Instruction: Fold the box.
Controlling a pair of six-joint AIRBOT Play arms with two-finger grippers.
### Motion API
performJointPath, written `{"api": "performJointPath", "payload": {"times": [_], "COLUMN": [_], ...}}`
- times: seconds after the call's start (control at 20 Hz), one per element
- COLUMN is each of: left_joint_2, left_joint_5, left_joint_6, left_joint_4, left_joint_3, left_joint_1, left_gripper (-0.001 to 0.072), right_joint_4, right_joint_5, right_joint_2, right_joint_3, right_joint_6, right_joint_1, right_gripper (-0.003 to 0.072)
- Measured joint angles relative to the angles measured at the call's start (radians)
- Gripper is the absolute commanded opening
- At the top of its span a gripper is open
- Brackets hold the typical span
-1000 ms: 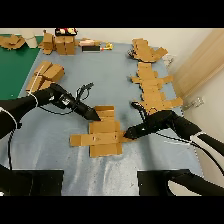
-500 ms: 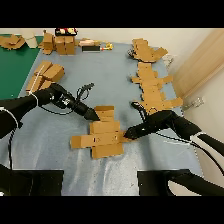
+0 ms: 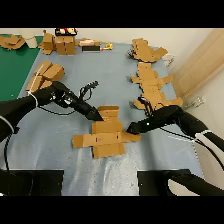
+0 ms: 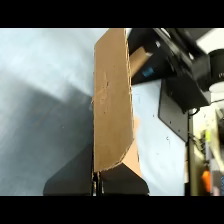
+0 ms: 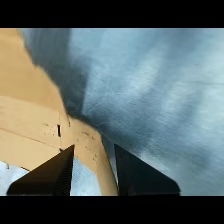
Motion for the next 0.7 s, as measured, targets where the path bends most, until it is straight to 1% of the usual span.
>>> {"api": "performJointPath", "payload": {"times": [0.1,0.25,0.3,0.4,0.45,0.6,0.7], "left_joint_2": [0.059,0.151,0.179,0.227,0.245,0.273,0.280], "left_joint_5": [0.064,0.180,0.212,0.258,0.271,0.285,0.279], "left_joint_6": [0.042,0.158,0.203,0.299,0.341,0.417,0.451], "left_joint_4": [0.013,-0.018,-0.049,-0.117,-0.145,-0.191,-0.203], "left_joint_3": [-0.019,-0.086,-0.116,-0.186,-0.222,-0.304,-0.335], "left_joint_1": [-0.037,-0.084,-0.090,-0.101,-0.105,-0.111,-0.115], "left_gripper": [0.0013,0.0013,0.0013,0.0013,0.0014,0.0014,0.0014], "right_joint_4": [-0.018,-0.031,-0.034,-0.037,-0.038,-0.038,-0.037], "right_joint_5": [-0.024,-0.061,-0.078,-0.102,-0.111,-0.117,-0.111], "right_joint_2": [0.031,0.080,0.095,0.121,0.130,0.146,0.151], "right_joint_3": [0.040,0.080,0.087,0.097,0.100,0.104,0.106], "right_joint_6": [0.032,0.068,0.074,0.092,0.100,0.116,0.122], "right_joint_1": [-0.036,-0.079,-0.087,-0.097,-0.099,-0.104,-0.106], "right_gripper": [0.0386,0.0349,0.0309,0.0187,0.0141,0.0141,0.0141]}}
